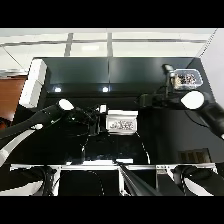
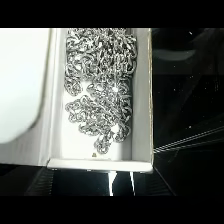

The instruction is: Fold the box and place the chain.

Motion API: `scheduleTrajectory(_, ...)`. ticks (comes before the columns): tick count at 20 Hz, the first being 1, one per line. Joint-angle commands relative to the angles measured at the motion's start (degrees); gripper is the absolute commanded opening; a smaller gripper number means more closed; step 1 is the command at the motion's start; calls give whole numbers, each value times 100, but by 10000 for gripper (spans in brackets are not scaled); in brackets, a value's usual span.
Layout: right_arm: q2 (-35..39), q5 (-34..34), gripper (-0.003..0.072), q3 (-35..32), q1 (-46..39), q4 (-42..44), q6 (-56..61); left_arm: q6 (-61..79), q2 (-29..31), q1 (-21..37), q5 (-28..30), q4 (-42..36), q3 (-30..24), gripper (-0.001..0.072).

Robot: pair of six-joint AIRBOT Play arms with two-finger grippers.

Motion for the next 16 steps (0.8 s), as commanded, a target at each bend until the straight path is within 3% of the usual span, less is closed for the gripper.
scheduleTrajectory(1, -490, 260, 622, 9, 264, 599, -2149, -2, -4, -4, 4, 11, 4, 361)
scheduleTrajectory(4, -433, 1259, 622, 280, 247, 243, -4087, -2, -4, -4, 4, 11, 4, 361)
scheduleTrajectory(7, -426, 1832, 622, 363, 260, 267, -5877, -2, -4, -4, 4, 11, 4, 361)
scheduleTrajectory(11, -459, 1709, 622, 243, 264, 796, -6607, -2, -4, -4, 4, 11, 4, 361)
scheduleTrajectory(16, -487, 1711, 622, 46, 341, 876, -6802, -2, -4, -4, 2, 11, 4, 361)
